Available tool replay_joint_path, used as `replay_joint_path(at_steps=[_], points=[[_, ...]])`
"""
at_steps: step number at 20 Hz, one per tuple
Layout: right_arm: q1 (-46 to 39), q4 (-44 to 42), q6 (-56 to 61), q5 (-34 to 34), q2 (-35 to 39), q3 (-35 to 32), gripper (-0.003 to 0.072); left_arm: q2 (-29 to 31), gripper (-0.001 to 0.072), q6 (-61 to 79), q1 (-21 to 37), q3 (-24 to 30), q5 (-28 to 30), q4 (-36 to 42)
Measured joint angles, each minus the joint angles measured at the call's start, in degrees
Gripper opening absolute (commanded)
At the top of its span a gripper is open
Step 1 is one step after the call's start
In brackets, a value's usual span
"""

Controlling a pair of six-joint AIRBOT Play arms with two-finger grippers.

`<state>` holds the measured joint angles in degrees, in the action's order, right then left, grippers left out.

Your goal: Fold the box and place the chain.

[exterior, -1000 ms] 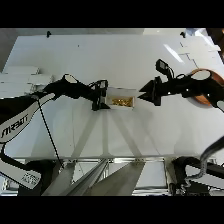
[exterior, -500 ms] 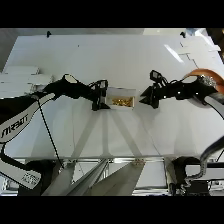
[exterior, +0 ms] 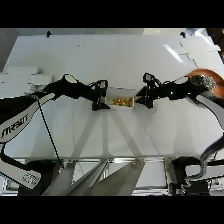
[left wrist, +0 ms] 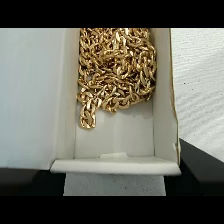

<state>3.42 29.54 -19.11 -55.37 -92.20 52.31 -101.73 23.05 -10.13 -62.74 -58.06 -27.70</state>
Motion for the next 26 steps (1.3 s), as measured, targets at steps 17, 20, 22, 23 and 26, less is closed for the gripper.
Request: replay_joint_path(at_steps=[17,20,22,23,26], points=[[0.1,-0.7,-2.9,-3.0,-0.1,0.8,0.0200,0.0,0.0278,0.0,0.0,0.0,0.0,0.0],[0.1,0.0,-5.0,-4.8,-0.1,0.8,0.0036,0.0,0.0278,0.0,0.0,0.0,0.0,0.0],[0.1,0.2,-5.9,-5.4,-0.1,0.8,0.0012,0.0,0.0278,0.0,0.0,0.0,0.0,0.0],[0.1,0.3,-6.1,-5.6,-0.1,0.8,0.0012,0.0,0.0278,0.0,0.0,0.0,0.0,0.0],[0.1,0.5,-6.5,-5.9,-0.1,0.8,0.0012,0.0,0.0278,0.0,0.0,0.0,0.0,0.0]])
